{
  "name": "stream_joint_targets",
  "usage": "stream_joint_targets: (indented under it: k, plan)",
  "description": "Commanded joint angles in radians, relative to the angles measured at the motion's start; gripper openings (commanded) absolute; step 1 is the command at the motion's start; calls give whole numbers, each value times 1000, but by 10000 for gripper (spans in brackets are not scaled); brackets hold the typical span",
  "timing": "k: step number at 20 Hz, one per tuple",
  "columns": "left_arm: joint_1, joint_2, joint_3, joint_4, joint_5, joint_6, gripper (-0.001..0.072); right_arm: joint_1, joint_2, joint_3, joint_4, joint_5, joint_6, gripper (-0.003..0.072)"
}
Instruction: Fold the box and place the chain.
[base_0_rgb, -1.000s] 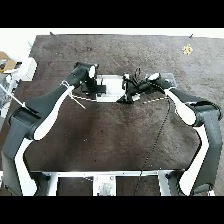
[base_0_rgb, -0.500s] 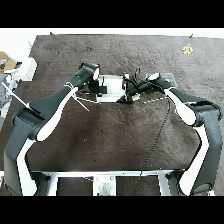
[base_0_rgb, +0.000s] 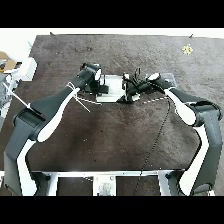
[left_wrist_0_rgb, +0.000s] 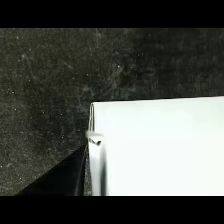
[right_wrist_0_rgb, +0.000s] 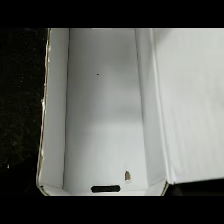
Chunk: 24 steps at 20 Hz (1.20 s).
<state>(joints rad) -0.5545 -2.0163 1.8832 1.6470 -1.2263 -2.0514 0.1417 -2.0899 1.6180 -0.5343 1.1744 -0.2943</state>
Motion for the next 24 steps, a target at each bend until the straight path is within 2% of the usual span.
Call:
stream_joint_targets:
  k: [1,3,8,9,10,11,15,19,24]
  plan:
    - [0,-1,1,3,5,-5,34,0,0,0,-1,0,0,417]
    - [0,-3,1,3,2,-6,11,0,0,0,0,0,0,417]
    - [0,-16,8,2,-24,3,12,0,0,0,-1,0,0,417]
    - [0,-16,14,2,-14,21,49,0,0,0,0,0,0,417]
    - [0,-16,19,-15,2,42,414,0,0,0,0,0,0,417]
    - [0,-15,24,-37,10,73,591,0,0,0,0,0,0,417]
    - [0,-14,76,-48,-47,97,588,0,0,0,-1,0,0,417]
    - [4,-8,151,-35,-146,131,588,0,0,0,0,0,0,416]
    - [4,39,151,129,-195,331,588,0,0,0,0,0,0,417]
